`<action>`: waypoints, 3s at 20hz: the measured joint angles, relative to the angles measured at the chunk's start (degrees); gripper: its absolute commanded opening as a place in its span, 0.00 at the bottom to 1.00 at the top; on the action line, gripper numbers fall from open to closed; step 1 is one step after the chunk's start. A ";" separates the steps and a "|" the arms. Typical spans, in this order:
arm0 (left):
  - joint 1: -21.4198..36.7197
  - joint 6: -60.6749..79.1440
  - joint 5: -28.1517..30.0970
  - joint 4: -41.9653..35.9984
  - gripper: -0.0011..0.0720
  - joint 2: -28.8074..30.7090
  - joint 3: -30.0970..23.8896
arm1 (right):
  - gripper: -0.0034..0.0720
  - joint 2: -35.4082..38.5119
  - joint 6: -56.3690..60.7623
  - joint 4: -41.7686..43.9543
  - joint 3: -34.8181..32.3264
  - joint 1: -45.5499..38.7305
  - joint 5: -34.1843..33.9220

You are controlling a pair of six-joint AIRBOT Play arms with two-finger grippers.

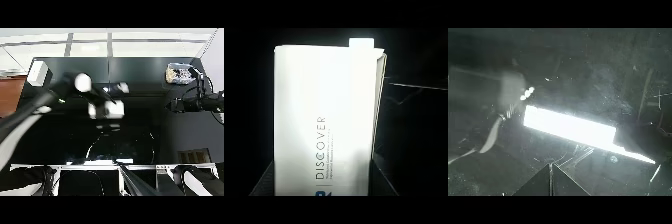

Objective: Fold the box and place the chain.

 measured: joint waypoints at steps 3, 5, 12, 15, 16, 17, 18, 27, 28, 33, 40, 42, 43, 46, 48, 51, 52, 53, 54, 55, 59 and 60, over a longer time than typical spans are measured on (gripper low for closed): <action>12.59 -13.97 -6.75 7.17 0.41 4.44 0.11 | 0.07 0.00 0.00 0.02 -0.07 0.00 0.00; 22.91 -22.86 -8.48 9.60 0.41 5.64 -1.40 | 0.07 0.00 0.00 0.02 -0.07 0.00 -0.02; 52.24 -34.51 -5.55 7.98 0.41 3.65 -6.29 | 0.07 0.00 1.68 0.13 -0.07 0.00 -0.07; 57.48 -32.06 -0.87 6.36 0.42 1.64 -6.29 | 0.07 0.00 2.60 0.17 -0.07 0.00 -0.17; 58.29 -30.77 0.74 5.99 0.42 0.72 -5.95 | 0.07 0.00 3.02 0.17 -0.07 0.00 -0.33; 58.77 -29.86 2.10 5.57 0.42 -0.35 -5.44 | 0.07 0.00 3.58 0.20 -0.07 0.00 -0.55; 58.97 -29.14 3.39 5.16 0.42 -1.36 -4.96 | 0.07 0.00 3.85 0.20 -0.07 0.00 -0.85; 56.70 -25.62 12.61 0.33 0.99 -9.53 -0.81 | 0.07 0.00 5.44 0.11 -0.07 0.92 -2.25; 56.22 -25.66 13.86 0.13 0.99 -9.84 -0.31 | 0.07 0.00 5.46 0.07 -0.07 1.01 -2.29; 54.53 -29.07 13.22 0.83 0.99 -9.60 7.02 | 0.07 0.00 5.60 0.04 -0.07 1.22 -2.14; 52.41 -39.67 -2.71 1.73 0.04 -4.09 18.51 | 0.07 0.00 0.26 0.00 -0.85 5.77 -2.95; 49.07 -40.83 -3.56 0.44 0.04 0.81 13.35 | 0.07 0.00 -0.96 -0.02 -2.60 9.03 -7.08; 46.58 -41.22 -2.32 0.24 0.05 4.37 8.83 | 0.07 0.00 -1.40 0.00 -3.96 10.78 -10.27; 37.92 -41.42 6.05 0.17 0.05 16.92 -9.03 | 0.07 -0.07 -2.12 -0.04 -7.98 14.40 -19.67; 33.66 -41.42 11.30 2.56 0.05 24.76 -20.59 | 0.07 -0.07 -2.32 -0.22 -9.79 15.58 -23.58; 29.90 -41.42 16.90 3.37 0.05 34.86 -33.48 | 0.07 -0.07 -2.49 -0.39 -11.02 16.37 -26.40; 29.33 -41.44 17.90 3.67 0.05 37.18 -35.80 | 0.07 -0.07 -2.54 -0.46 -11.19 16.50 -26.86; 28.89 -41.44 18.45 3.80 0.05 39.10 -37.66 | 0.07 -0.07 -2.54 -0.46 -11.34 16.57 -27.34; 28.55 -41.44 18.53 3.96 0.05 40.50 -39.04 | 0.07 -0.07 -2.56 -0.55 -11.43 16.65 -27.58; 28.28 -41.44 19.10 3.76 0.05 41.46 -39.89 | 0.07 -0.07 -2.56 -0.57 -11.50 16.70 -27.80; 27.87 -41.44 19.43 3.63 0.05 43.30 -41.68 | 0.07 -0.07 -2.58 -0.59 -11.65 16.81 -28.28; 27.80 -41.44 19.54 3.58 0.05 43.52 -41.86 | 0.07 -0.07 -2.58 -0.59 -11.65 16.81 -28.35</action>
